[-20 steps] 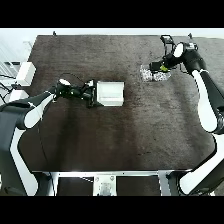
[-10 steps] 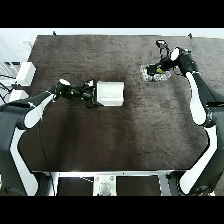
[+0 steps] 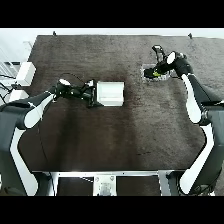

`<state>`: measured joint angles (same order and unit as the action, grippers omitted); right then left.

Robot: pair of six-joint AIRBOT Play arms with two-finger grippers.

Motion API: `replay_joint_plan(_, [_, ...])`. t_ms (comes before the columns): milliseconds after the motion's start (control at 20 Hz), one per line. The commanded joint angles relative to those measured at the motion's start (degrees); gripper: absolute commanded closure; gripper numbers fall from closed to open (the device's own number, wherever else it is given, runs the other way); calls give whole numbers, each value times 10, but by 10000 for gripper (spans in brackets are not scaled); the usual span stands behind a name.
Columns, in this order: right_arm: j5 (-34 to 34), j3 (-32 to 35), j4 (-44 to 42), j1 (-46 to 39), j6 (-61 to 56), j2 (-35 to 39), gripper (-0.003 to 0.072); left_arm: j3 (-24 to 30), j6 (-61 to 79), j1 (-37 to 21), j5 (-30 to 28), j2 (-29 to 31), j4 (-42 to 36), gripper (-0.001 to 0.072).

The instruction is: Fold the box and place the chain.

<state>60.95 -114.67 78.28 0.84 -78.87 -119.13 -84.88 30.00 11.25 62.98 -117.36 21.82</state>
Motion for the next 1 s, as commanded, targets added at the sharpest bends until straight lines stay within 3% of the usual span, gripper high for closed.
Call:
replay_joint_plan(0, [4,-9,-1,1,0,-2,678,0,0,0,0,0,0,361])
replay_joint_plan(450, [5,-11,-1,2,-1,101,679,0,0,0,0,0,0,361])
replay_joint_plan(750, [40,-11,-1,11,10,250,680,0,0,0,0,0,0,361])
replay_joint_plan(950, [19,-11,-1,26,21,344,680,0,0,0,0,0,0,361])
